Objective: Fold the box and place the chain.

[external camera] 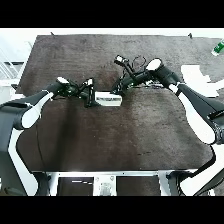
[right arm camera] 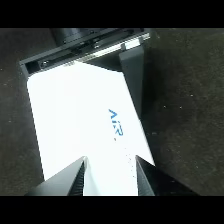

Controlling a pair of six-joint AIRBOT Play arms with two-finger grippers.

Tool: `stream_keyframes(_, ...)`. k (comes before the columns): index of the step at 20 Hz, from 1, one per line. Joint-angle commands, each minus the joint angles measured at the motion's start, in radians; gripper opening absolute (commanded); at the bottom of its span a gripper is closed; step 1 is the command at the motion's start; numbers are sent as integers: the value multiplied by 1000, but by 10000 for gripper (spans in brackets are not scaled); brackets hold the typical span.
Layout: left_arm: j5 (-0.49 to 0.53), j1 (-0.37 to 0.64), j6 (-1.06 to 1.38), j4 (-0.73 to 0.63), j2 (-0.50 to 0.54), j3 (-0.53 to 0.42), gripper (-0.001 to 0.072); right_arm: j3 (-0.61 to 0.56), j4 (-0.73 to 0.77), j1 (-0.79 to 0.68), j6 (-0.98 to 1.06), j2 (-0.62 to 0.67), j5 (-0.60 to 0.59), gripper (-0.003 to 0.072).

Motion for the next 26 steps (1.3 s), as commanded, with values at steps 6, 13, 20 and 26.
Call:
stream_keyframes(6, 1, 0, 0, 0, 0, 0, 469, 1, -28, 19, 0, -34, 18, 445)
stream_keyframes(13, 1, 0, 0, 0, 0, 0, 470, 1, -42, 23, -27, -35, -16, 514)
stream_keyframes(20, 0, 0, 0, 0, 0, 0, 469, 1, -64, 23, -27, -34, -61, 514)
stream_keyframes(26, 0, 0, 0, 0, 0, 0, 469, 5, 74, 9, -154, 10, -14, 422)
